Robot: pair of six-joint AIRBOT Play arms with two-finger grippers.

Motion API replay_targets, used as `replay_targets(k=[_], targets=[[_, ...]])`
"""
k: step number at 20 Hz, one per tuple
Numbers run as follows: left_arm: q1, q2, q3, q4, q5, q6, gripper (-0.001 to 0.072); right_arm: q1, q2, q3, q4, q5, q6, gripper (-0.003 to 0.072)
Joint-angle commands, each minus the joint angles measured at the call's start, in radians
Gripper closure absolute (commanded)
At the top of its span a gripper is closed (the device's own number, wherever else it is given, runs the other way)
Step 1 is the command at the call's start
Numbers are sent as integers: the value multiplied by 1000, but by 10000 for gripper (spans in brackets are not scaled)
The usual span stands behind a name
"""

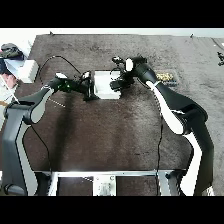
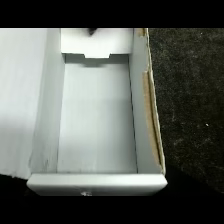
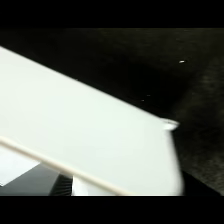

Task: Fold the box and place the chain.

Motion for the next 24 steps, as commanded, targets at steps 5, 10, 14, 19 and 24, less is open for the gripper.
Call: replay_targets(k=[5,10,14,19,24], targets=[[0,0,0,0,0,0,366,20,-21,15,-92,19,194,279],[0,0,0,0,0,0,366,20,-35,14,-113,25,291,282],[0,0,0,0,0,0,366,21,-53,13,-111,26,335,342],[0,0,0,0,0,0,366,28,-52,13,-111,13,348,416],[0,0,0,0,0,0,366,34,-52,13,-112,13,362,535]])
